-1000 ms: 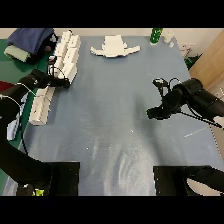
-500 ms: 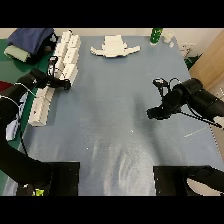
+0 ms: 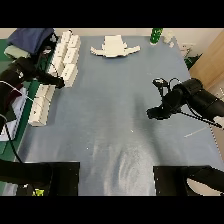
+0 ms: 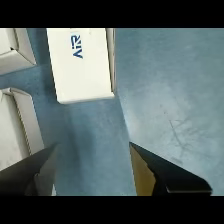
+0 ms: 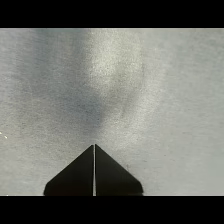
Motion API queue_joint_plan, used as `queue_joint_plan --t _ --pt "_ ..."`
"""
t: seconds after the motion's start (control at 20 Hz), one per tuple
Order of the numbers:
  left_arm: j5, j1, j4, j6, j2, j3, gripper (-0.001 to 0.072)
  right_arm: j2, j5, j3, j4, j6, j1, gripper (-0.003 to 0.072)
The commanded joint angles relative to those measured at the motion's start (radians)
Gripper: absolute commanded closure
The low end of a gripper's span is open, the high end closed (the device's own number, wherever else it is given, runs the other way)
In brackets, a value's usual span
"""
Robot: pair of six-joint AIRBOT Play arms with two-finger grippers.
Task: Fold the box.
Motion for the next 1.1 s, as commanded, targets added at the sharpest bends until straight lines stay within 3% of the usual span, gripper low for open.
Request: queue_joint_plan --t 0.0,0.05,0.1,0.25,0.4,0.6,0.85,1.05 --pt "-0.177 -0.008 -0.001 -0.057 0.119 0.001 0.0339 -0.001 0.0 0.001 0.0 0.0 0.0 0.0669" --pt "-0.217 -0.017 -0.018 -0.068 0.151 0.003 0.0631 -0.001 0.0 0.001 0.0 0.0 0.0 0.0669" --pt "-0.268 -0.032 -0.03 -0.07 0.18 0.01 0.0697 -0.001 0.0 0.001 0.0 0.0 0.0 0.0669" --pt "-0.391 -0.107 -0.113 -0.09 0.239 0.016 0.0697 -0.001 0.0 0.001 0.0 0.0 0.0 0.0669" --pt "-0.446 -0.209 -0.145 -0.166 0.247 0.013 0.0697 -0.001 0.0 0.001 0.0 0.0 0.0 0.0669" --pt "-0.435 -0.333 -0.142 -0.222 0.254 -0.051 0.07 -0.001 0.0 0.001 0.0 0.0 0.0 0.0669" --pt "-0.278 -0.418 -0.142 -0.286 0.335 -0.283 0.0698 -0.001 0.0 0.001 0.0 0.0 0.0 0.0669" --pt "-0.314 -0.423 -0.15 -0.285 0.332 -0.317 0.0698 -0.001 0.0 0.001 0.0 0.0 0.0 0.0669"
